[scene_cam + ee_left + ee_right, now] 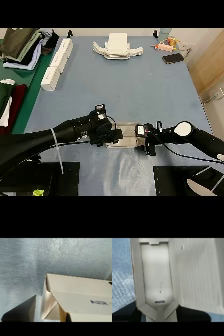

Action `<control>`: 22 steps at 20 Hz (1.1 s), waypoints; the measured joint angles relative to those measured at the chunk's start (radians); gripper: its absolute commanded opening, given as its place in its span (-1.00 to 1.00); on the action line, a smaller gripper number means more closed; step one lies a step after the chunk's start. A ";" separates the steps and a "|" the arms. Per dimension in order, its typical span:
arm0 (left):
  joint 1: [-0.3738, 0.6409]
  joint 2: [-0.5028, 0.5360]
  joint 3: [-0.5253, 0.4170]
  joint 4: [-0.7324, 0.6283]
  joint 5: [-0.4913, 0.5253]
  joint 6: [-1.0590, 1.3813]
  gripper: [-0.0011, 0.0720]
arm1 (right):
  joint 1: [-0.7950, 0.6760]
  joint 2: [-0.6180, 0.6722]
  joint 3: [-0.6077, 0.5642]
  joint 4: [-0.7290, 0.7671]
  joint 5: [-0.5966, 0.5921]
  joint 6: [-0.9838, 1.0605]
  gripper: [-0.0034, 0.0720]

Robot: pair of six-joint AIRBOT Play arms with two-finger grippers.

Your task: Fold the box.

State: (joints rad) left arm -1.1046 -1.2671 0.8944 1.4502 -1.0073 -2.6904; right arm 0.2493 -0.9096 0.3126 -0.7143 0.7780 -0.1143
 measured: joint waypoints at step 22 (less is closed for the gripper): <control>-0.027 -0.122 0.093 0.063 -0.103 -0.006 -0.93 | 0.000 0.000 0.000 -0.001 0.000 -0.002 0.43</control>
State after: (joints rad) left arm -1.1320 -1.3891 0.9871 1.5135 -1.1099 -2.6965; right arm 0.2497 -0.9096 0.3126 -0.7155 0.7780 -0.1165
